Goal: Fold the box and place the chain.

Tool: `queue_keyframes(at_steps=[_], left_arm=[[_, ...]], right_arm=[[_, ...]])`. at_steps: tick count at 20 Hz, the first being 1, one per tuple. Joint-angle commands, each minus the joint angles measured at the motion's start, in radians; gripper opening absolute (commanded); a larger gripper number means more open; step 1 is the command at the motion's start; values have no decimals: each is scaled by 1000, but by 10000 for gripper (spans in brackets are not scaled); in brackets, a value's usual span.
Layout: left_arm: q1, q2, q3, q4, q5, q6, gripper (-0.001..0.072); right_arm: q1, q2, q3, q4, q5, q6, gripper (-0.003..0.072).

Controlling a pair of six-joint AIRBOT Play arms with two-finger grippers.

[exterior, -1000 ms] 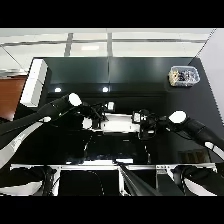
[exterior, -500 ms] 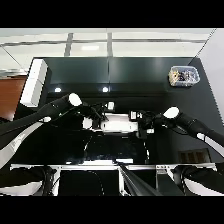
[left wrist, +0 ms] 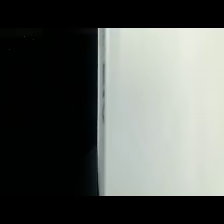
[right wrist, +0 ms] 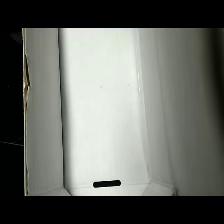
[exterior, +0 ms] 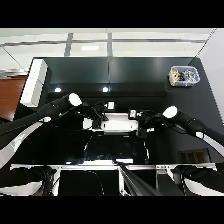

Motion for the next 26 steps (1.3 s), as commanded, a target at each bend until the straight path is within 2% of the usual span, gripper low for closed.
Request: queue_keyframes(at_steps=[1,17,19,21,22,24,25,26], left_arm=[[0,-1,0,1,-2,1,28],[0,-1,0,1,-1,1,28],[0,-1,0,1,-2,1,28],[0,1,0,2,-16,-5,31],[1,6,1,8,-21,-39,97],[3,33,1,53,-24,-120,498],[7,55,1,98,-29,-169,647],[14,86,1,153,-35,-247,710]], right_arm=[[0,-3,2,-6,-3,11,698],[21,-8,5,-42,-8,30,696],[21,-8,5,-43,-8,30,472],[21,-8,5,-43,-8,30,459],[21,-8,5,-42,-8,30,459],[21,-8,5,-43,-8,30,459],[21,-8,5,-43,-7,30,459],[21,-8,5,-43,-6,30,459]])
